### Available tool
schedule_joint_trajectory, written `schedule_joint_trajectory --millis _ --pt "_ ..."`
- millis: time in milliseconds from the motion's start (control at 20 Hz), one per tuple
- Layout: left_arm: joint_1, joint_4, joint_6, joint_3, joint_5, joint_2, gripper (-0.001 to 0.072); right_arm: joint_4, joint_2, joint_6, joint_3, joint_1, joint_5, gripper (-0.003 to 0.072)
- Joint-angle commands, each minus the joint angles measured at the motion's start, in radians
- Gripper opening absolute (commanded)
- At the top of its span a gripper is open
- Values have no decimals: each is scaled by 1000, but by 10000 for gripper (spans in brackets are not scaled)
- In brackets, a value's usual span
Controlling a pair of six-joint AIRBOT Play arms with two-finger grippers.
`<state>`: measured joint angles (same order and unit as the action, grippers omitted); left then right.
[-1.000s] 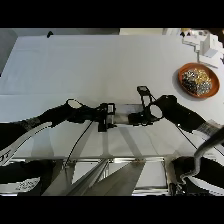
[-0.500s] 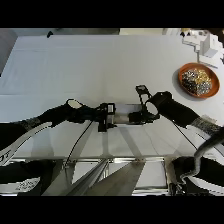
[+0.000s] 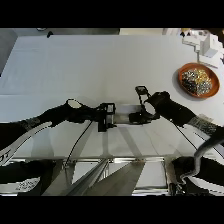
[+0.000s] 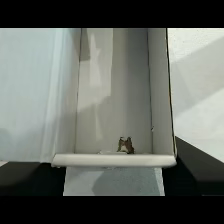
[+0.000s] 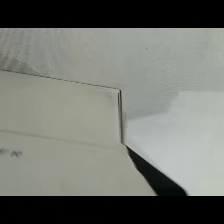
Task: Fold the box and place the chain.
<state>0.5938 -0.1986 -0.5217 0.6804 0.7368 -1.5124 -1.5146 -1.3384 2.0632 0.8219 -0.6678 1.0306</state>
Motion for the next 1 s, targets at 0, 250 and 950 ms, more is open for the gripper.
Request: schedule_joint_trajectory --millis 0,250,950 --pt "0 3 3 1 0 1 254 4 -11 6 2 -13 -5 250" --pt "0 4 3 1 0 1 254 3 -20 8 2 -14 -21 213" --pt "0 4 3 1 0 1 254 -6 7 -8 2 -13 -1 269"
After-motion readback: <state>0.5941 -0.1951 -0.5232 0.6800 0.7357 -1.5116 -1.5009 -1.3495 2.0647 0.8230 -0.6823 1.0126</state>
